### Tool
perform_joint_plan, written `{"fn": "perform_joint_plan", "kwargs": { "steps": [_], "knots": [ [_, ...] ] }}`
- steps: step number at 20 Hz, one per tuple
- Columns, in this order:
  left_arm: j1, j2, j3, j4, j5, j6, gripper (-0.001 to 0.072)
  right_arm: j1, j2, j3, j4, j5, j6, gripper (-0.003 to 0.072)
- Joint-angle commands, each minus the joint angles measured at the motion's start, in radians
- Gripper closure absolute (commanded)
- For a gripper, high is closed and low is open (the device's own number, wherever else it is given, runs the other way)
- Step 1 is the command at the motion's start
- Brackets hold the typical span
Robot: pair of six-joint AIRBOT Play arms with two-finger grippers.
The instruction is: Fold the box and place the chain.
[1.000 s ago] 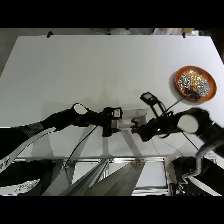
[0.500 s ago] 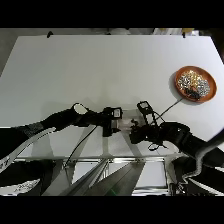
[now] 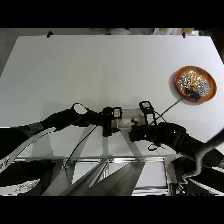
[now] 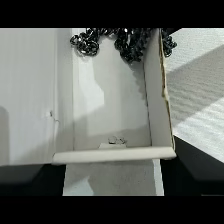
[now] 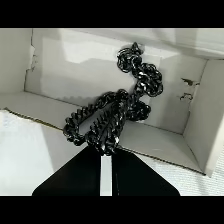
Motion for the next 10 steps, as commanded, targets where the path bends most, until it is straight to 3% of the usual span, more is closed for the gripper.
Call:
{"fn": "perform_joint_plan", "kwargs": {
  "steps": [1,10],
  "knots": [
    [0.000,0.001,0.000,0.000,-0.001,0.000,0.0337,0.043,0.035,0.000,0.005,0.006,0.018,0.0669],
    [0.000,0.001,0.000,0.000,-0.001,0.000,0.0337,0.068,0.321,0.108,-0.056,0.073,0.000,0.0670]
  ]
}}
